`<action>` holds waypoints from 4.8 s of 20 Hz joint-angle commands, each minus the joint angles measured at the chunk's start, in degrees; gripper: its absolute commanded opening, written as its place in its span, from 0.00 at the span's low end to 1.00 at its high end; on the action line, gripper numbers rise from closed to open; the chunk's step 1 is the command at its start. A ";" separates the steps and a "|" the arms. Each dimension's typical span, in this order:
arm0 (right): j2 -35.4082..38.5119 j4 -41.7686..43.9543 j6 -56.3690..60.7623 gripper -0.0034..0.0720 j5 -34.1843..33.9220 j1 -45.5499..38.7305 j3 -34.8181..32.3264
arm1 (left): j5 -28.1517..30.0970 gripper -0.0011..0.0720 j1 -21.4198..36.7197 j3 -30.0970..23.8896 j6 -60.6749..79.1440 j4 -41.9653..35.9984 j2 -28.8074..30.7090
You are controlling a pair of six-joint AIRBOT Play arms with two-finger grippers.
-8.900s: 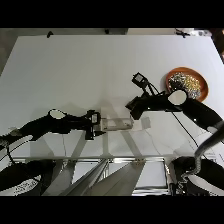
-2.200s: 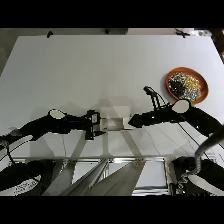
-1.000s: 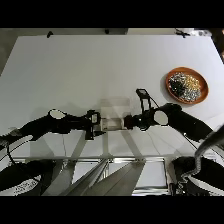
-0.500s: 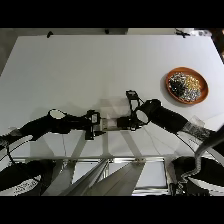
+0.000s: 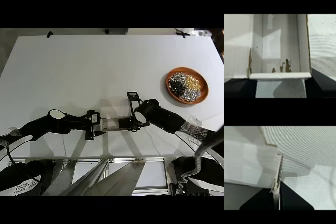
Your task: Fold the box and place the chain.
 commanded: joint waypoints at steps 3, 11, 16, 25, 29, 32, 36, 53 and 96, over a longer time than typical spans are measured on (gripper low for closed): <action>0.00 -0.61 -0.33 0.34 -0.81 0.04 0.09 | 0.02 0.17 0.04 0.04 0.04 0.02 -0.04; -1.31 -0.66 -0.33 0.26 -2.08 0.04 0.09 | 0.02 0.17 0.04 0.04 0.04 0.02 -0.04; -1.68 -1.31 -0.35 0.05 -1.29 0.04 0.09 | 0.02 0.17 0.04 0.04 0.04 0.02 -0.04; -1.68 -1.73 -0.33 0.36 -1.99 0.04 0.09 | 0.02 0.17 0.04 0.04 0.04 0.02 -0.04; -1.68 -2.05 -0.33 0.06 -1.66 0.04 0.07 | 0.02 0.17 0.04 0.04 0.04 0.02 -0.04; -1.66 -2.12 -0.35 0.06 -1.57 0.04 0.09 | 0.02 0.17 0.04 0.04 0.04 0.02 -0.04; 0.20 -2.23 -3.30 0.71 -0.90 0.04 0.09 | 0.02 0.17 0.04 0.04 0.04 0.02 -0.04; 19.47 -14.10 -26.93 0.76 -0.13 -38.95 8.70 | 0.00 0.17 0.04 0.04 0.04 0.02 -0.04; 32.39 3.82 -48.19 0.05 4.04 -49.05 9.27 | 0.02 0.17 0.04 0.04 0.04 0.02 -0.04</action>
